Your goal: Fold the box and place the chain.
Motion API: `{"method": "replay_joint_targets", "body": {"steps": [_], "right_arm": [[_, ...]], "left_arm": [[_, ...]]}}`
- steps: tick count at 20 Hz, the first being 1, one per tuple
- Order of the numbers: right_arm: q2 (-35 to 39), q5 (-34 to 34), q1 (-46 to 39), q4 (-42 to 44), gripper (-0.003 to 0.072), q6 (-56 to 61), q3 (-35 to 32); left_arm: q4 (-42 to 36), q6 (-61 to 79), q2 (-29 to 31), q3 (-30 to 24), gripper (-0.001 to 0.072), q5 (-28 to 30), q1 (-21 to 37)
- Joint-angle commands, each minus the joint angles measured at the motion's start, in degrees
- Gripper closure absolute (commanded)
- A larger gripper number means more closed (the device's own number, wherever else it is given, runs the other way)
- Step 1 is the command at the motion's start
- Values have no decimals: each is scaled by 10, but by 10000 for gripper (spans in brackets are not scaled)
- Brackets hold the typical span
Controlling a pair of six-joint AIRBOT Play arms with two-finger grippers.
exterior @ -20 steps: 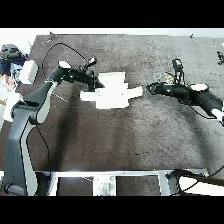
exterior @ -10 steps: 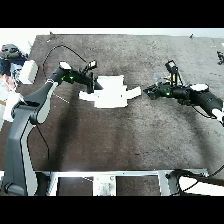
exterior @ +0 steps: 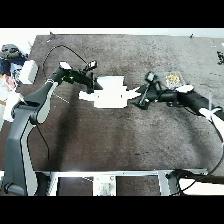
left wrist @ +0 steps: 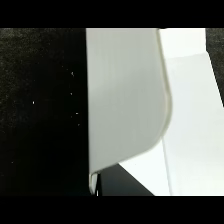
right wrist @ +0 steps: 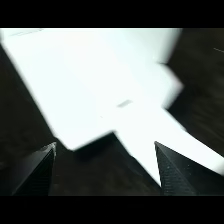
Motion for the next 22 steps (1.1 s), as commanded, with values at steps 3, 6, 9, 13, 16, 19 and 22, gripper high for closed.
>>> {"method": "replay_joint_targets", "body": {"steps": [3,6,9,13,16,19,22], "right_arm": [[-52,-48,83,-9,-23,-114,0],[-65,-98,111,-44,-22,-120,0],[-66,-145,129,-52,-22,-120,0],[-76,-211,138,-52,-21,-118,1],[-74,-235,136,-20,-21,-115,7],[-64,-228,135,-19,-21,-90,30],[-53,-219,121,-21,-21,-65,49]], "left_arm": [[0,1,0,0,697,1,0],[0,1,0,0,698,1,0],[0,1,0,0,697,1,0],[0,1,0,0,697,1,0],[-1,1,0,0,698,1,0],[-1,1,0,0,697,1,0],[-3,1,0,0,697,1,0]]}}
